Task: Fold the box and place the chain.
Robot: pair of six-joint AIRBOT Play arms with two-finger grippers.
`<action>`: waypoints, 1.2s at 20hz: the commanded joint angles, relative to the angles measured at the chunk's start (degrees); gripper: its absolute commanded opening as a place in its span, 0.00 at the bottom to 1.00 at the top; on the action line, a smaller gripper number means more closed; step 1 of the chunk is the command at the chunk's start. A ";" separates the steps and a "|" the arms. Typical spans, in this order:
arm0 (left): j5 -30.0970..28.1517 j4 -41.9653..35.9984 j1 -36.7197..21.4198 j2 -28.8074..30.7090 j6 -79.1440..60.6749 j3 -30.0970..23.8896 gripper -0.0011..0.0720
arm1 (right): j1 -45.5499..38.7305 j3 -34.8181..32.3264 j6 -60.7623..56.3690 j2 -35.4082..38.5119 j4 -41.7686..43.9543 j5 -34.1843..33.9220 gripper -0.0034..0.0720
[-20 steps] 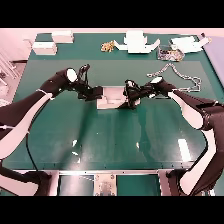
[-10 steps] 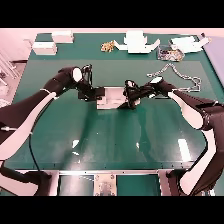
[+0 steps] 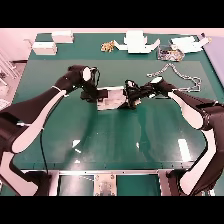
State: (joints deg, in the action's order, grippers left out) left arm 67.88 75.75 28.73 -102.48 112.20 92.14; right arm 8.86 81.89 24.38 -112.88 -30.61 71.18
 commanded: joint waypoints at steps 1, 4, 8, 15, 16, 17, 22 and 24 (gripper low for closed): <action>3.65 3.02 0.90 -2.34 2.38 3.21 0.50 | 0.02 0.00 0.02 -0.02 0.07 0.02 0.80; 6.10 5.51 1.97 -3.72 4.17 5.64 0.50 | 0.02 0.00 0.02 -0.02 0.09 0.02 0.80; 6.95 7.30 2.47 -4.09 5.38 6.49 0.50 | 0.02 0.00 0.02 -0.02 0.09 0.02 0.80; 8.07 8.79 2.89 -4.33 6.54 6.51 0.50 | 0.02 0.00 0.02 -0.02 0.09 0.02 0.80; 7.98 8.79 2.89 -4.33 6.82 6.51 0.47 | 0.02 0.00 0.02 -0.02 0.07 0.02 0.80; 8.02 8.79 2.89 -4.35 6.93 6.51 0.30 | 0.02 0.00 0.02 -0.02 0.09 0.02 0.80; 7.58 9.49 3.61 -4.52 7.43 6.56 0.17 | 0.02 0.00 0.02 -0.02 0.07 0.02 0.80; 7.56 9.57 3.72 -4.87 7.45 6.67 0.17 | 0.02 0.00 0.02 -0.02 0.07 0.02 0.80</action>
